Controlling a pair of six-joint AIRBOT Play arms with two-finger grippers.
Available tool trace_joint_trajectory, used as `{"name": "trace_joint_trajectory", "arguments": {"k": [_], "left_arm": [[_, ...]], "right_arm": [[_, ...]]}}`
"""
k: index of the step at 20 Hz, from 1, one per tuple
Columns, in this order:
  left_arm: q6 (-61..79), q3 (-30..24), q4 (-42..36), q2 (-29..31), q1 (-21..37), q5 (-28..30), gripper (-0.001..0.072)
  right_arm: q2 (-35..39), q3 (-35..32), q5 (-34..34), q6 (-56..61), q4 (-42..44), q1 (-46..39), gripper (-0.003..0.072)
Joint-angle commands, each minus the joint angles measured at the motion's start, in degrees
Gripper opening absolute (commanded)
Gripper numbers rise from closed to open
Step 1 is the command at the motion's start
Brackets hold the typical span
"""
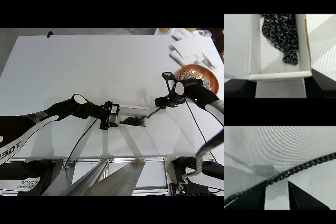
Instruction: Fold the box and place the chain.
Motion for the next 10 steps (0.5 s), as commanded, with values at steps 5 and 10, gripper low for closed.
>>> {"name": "trace_joint_trajectory", "arguments": {"k": [5,10], "left_arm": [[0.0,0.0,0.0,0.0,0.0,0.0,0.0149],[0.0,0.0,0.0,0.0,0.0,0.0,0.0149]], "right_arm": [[-1.6,0.0,-1.2,0.0,0.0,0.0,0.0021],[5.2,0.0,4.1,-3.4,0.0,0.1,0.0019]]}}
